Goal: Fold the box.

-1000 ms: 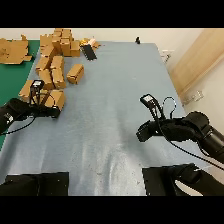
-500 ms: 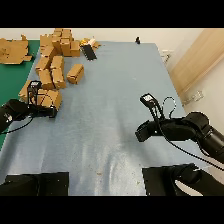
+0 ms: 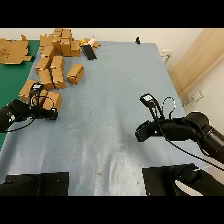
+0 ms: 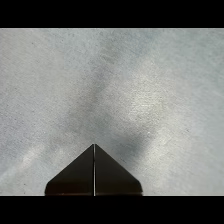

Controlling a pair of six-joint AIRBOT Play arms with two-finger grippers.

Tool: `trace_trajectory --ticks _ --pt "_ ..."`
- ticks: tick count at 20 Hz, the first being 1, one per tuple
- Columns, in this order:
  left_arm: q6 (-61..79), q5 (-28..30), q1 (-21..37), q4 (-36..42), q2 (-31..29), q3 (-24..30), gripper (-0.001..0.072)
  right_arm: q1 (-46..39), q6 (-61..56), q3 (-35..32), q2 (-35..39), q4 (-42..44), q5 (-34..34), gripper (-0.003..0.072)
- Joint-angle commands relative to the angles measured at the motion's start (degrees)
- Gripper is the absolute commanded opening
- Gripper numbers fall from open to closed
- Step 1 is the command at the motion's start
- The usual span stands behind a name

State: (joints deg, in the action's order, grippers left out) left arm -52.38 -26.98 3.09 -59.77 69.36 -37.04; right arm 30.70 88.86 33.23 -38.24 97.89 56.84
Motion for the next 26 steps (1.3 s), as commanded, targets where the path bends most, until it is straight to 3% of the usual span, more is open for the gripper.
trace_trajectory --ticks 1,7,12,18,26 --pt "0.0 -1.2 0.0 -0.6 0.6 0.0 0.0695 0.0 0.0 0.0 0.0 0.1 0.0 0.0003" --pt "-1.7 -6.1 0.6 -0.7 0.5 -1.0 0.0696 0.0 0.0 0.0 0.0 0.1 -0.3 0.0003" --pt "-2.8 -14.3 3.2 -0.8 0.5 -5.1 0.0696 0.0 0.0 0.0 0.0 0.1 -1.0 0.0004" --pt "-4.5 -19.6 3.5 -2.5 0.5 -9.5 0.0696 0.0 0.1 0.0 0.0 0.1 -1.1 0.0003" --pt "-15.3 -40.2 3.4 -14.3 0.5 -24.1 0.0695 0.0 0.1 0.0 0.0 0.1 -1.1 0.0004"
